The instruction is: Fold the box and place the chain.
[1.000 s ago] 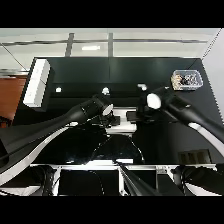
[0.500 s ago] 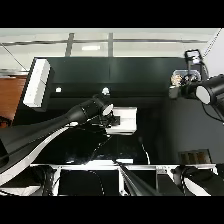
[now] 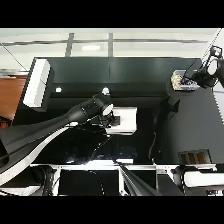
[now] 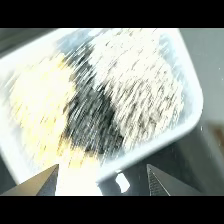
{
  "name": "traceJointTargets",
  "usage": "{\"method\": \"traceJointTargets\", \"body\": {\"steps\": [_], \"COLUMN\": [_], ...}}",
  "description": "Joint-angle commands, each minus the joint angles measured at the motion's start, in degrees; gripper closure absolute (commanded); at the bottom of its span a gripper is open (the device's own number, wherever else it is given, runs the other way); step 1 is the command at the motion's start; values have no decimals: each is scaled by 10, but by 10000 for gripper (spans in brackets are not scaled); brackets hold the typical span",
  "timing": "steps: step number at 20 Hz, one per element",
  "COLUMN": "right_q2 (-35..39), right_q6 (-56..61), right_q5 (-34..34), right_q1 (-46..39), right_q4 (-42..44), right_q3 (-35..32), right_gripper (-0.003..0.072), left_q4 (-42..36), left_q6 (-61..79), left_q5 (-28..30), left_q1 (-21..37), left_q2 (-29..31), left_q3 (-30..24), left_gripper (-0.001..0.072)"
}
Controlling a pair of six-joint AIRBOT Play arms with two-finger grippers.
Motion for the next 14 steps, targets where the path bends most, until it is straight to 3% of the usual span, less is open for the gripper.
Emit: {"method": "traceJointTargets", "body": {"steps": [1, 7, 8, 9, 10, 12, 13, 14], "right_q2": [-127, -211, -219, -224, -227, -227, -227, -226], "right_q6": [32, 76, 75, 75, 73, 55, 27, 12], "right_q5": [79, 57, 58, 57, 61, 68, 86, 104], "right_q1": [-33, -47, -47, -47, -47, -47, -49, -52], "right_q4": [26, 15, 16, 16, 16, 21, 39, 56], "right_q3": [150, 239, 244, 245, 245, 247, 257, 269], "right_gripper": [97, 98, 156, 159, 335, 582, 674, 674], "left_q4": [0, 0, 0, 0, 0, 0, 0, 0], "left_q6": [0, 0, 0, 0, 0, 0, 0, 0], "left_q5": [0, 0, 0, 0, 0, 0, 0, 0], "left_q1": [0, 0, 0, 0, 0, 0, 0, 0], "left_q2": [0, 0, 0, 0, 0, 0, 0, 0], "left_q3": [0, 0, 0, 0, 0, 0, 0, 0], "left_gripper": [685, 685, 685, 685, 685, 685, 685, 684]}}
